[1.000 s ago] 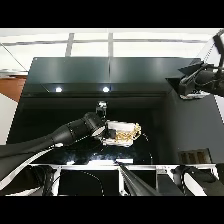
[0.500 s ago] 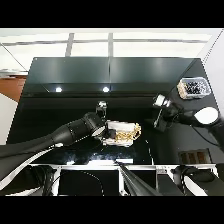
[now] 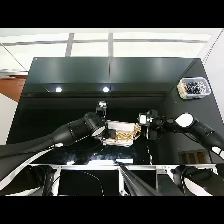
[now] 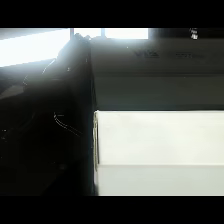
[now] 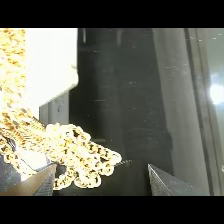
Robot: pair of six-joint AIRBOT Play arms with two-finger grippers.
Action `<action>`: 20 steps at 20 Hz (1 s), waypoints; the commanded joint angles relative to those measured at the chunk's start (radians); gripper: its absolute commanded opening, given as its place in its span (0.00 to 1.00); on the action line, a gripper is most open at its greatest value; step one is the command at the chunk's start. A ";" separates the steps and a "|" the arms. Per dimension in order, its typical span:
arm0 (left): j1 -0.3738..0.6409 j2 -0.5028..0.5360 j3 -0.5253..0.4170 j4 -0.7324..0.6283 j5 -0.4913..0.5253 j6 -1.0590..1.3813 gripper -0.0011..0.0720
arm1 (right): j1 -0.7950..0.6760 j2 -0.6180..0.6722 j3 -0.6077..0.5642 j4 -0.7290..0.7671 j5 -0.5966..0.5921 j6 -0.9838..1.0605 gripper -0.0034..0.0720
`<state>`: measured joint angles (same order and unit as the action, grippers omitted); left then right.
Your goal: Fold the box and place the chain.
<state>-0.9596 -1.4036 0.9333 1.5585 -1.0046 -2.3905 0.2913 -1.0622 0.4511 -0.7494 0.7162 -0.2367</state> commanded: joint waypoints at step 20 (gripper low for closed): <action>0.001 0.001 0.000 0.000 -0.002 0.000 0.06 | 0.012 -0.079 -0.002 0.087 0.032 0.007 0.11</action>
<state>-0.9596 -1.4036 0.9333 1.5585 -1.0065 -2.3905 0.3027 -1.1393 0.4488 -0.6571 0.7406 -0.2436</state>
